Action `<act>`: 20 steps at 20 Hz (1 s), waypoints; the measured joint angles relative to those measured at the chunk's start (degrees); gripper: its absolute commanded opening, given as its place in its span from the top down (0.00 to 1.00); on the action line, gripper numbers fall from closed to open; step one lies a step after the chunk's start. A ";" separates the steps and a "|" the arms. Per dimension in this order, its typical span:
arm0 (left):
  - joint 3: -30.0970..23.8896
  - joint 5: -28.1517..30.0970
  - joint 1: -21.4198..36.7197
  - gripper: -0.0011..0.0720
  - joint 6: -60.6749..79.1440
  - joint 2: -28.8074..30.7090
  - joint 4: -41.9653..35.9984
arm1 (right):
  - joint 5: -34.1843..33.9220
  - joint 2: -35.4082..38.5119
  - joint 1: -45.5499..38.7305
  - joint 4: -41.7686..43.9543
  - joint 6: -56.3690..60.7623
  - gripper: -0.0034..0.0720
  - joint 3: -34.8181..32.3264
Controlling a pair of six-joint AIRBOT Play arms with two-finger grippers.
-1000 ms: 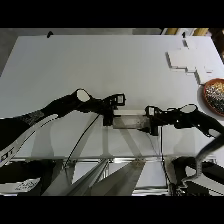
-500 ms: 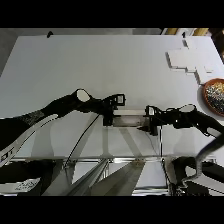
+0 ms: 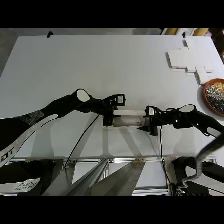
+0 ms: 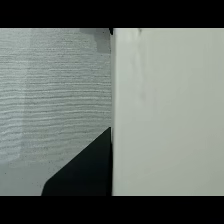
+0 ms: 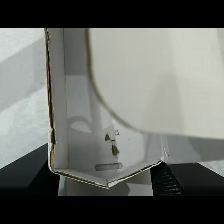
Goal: Fold the box and place the chain.
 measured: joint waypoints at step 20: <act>-0.02 0.02 0.02 0.97 0.00 0.00 -0.02 | -0.22 0.00 0.00 -2.56 -0.02 0.44 0.02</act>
